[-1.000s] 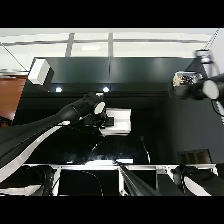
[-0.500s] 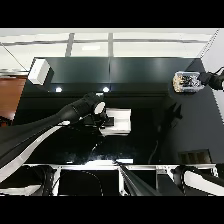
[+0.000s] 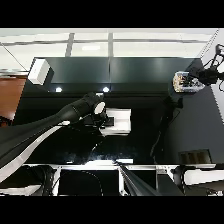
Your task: Fold the box and place the chain.
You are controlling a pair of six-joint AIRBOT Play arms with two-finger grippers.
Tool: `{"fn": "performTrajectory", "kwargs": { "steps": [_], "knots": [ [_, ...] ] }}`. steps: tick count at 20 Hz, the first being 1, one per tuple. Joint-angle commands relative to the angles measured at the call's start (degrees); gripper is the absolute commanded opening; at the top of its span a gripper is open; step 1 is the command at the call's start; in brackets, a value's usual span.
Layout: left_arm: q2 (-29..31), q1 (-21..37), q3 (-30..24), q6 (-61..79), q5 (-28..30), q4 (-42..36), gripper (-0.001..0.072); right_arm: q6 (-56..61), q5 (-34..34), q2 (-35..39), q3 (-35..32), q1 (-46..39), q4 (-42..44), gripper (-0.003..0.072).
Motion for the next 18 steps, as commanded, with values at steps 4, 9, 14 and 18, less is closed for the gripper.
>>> {"fn": "performTrajectory", "kwargs": {
  "steps": [4, 9, 14, 18],
  "knots": [
    [0.0, 0.0, 0.0, 0.0, 0.0, -0.4, 0.0030, -6.1, 9.9, -3.2, 3.7, 0.0, 5.1, 0.0621],
    [0.0, 0.0, 0.0, 0.0, 0.0, -0.4, 0.0029, -2.3, 7.2, -3.8, 5.0, -0.1, 1.4, 0.0618],
    [0.0, 0.0, 0.0, 0.0, 0.0, -0.4, 0.0030, 0.2, 7.5, -7.3, 9.0, -0.2, 1.5, 0.0610],
    [0.0, 0.0, 0.0, 0.0, 0.0, -0.4, 0.0029, 2.8, 7.8, -10.4, 9.2, -0.3, 1.7, 0.0609]
  ]
}}
